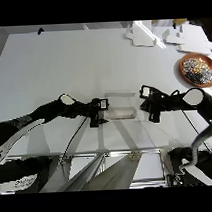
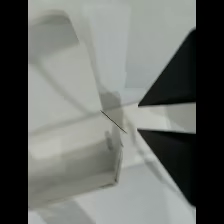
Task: Fold the box and place the chain.
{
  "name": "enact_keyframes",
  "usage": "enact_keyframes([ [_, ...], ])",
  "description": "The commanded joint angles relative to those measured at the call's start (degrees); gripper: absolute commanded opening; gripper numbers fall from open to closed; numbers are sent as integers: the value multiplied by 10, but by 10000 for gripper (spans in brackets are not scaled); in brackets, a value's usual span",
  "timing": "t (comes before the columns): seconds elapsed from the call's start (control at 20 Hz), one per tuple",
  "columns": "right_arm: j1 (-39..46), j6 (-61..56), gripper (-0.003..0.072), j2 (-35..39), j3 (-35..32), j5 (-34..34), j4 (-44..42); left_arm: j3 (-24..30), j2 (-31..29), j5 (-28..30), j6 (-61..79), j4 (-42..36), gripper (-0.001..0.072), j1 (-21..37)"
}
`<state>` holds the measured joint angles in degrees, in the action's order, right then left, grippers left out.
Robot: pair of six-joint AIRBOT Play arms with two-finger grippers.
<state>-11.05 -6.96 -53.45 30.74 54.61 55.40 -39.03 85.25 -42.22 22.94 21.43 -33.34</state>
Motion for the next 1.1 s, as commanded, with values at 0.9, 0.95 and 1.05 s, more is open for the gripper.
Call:
enact_keyframes([
  [0.9, 0, 270, 170, -53, -81, -72, -211, 0, 0, 0, 0, 0, 208, 0],
  [0.95, -1, 270, 171, -60, -81, -70, -219, 0, 0, 0, 0, 0, 208, 0],
  [1.05, -12, 273, 171, -77, -81, -66, -242, 0, 0, 0, 0, 0, 208, 0],
])
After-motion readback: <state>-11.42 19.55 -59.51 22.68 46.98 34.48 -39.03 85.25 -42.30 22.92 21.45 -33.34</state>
